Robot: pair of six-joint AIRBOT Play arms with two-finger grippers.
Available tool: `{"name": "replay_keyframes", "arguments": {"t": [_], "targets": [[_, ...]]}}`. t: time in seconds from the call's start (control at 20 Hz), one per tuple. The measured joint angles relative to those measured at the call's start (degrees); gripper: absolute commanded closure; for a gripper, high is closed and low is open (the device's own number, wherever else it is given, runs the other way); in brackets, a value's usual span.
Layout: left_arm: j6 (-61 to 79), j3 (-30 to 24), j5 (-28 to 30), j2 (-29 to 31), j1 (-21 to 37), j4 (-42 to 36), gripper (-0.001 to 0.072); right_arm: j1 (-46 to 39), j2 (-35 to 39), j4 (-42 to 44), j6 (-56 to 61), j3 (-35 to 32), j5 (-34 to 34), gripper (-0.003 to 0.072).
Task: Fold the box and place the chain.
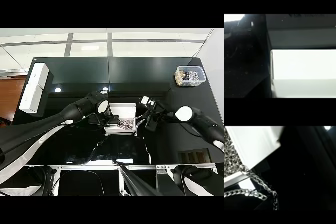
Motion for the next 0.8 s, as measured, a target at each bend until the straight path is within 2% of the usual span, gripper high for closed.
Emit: {"name": "replay_keyframes", "arguments": {"t": [0.2, 0.35, 0.55, 0.8], "targets": [[-0.1, 0.0, 0.0, 0.0, 0.0, 0.0, 0.0682, 0.0, 8.6, -3.6, 14.8, 6.6, 10.8, 0.0669], [-0.1, 0.0, -0.1, 0.0, 0.0, 0.0, 0.0682, 0.0, 11.8, 0.0, 23.3, 15.0, 15.9, 0.0669], [-0.1, 0.0, -0.1, 0.0, 0.0, 0.0, 0.0682, 0.1, 13.1, 11.3, 29.9, 22.0, 18.2, 0.0669], [0.0, 0.0, -0.1, 0.0, 0.0, -0.2, 0.0682, 0.4, 13.4, 18.1, 32.7, 23.6, 18.7, 0.0669]]}}
